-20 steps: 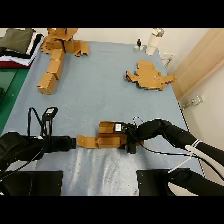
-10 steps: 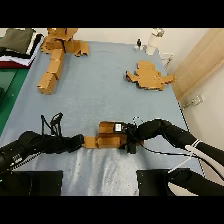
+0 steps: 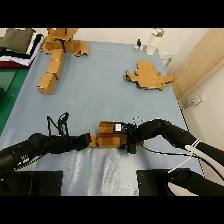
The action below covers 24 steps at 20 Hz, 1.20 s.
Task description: Fold the box.
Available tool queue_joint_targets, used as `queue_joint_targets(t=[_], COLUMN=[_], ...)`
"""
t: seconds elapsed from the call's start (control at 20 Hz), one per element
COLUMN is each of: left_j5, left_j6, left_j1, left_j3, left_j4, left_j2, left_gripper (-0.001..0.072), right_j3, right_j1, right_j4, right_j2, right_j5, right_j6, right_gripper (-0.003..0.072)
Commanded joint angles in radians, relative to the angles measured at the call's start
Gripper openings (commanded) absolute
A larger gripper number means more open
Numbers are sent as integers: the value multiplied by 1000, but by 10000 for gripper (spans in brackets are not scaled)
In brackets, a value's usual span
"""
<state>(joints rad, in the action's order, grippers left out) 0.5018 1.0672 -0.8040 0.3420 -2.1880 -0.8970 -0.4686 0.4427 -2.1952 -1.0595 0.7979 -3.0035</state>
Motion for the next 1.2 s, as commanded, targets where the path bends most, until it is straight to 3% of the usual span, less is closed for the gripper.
queue_joint_targets(t=[0.0, 0.2, 0.25, 0.3, 0.6, 0.8, 0.9, 1.15], left_j5=[-32, 5, 10, 13, 19, 74, 82, 74], left_j6=[22, 47, 46, 42, 49, 83, 94, 116], left_j1=[-33, -29, -29, -29, 26, 50, 49, -9], left_j3=[44, 65, 65, 65, 89, 125, 139, 142], left_j4=[-11, -3, 4, 8, 22, 46, 18, 7], left_j2=[-3, -3, -3, -3, -2, -3, -3, -26], left_gripper=[12, 16, 62, 293, 295, 301, 527, 533], right_j3=[0, 0, 0, 0, 0, 0, 0, 0], right_j1=[1, 1, 1, 1, 1, 1, 1, 1], right_j4=[0, 0, 0, 0, 0, 0, 0, 0], right_j2=[0, 0, 0, 0, 0, 0, 0, 0], right_j5=[0, 0, 0, 0, 0, 0, 0, 0], right_j6=[0, 0, 0, 0, 0, 0, 0, 0], right_gripper=[601, 601, 600, 601, 601, 601, 601, 601])
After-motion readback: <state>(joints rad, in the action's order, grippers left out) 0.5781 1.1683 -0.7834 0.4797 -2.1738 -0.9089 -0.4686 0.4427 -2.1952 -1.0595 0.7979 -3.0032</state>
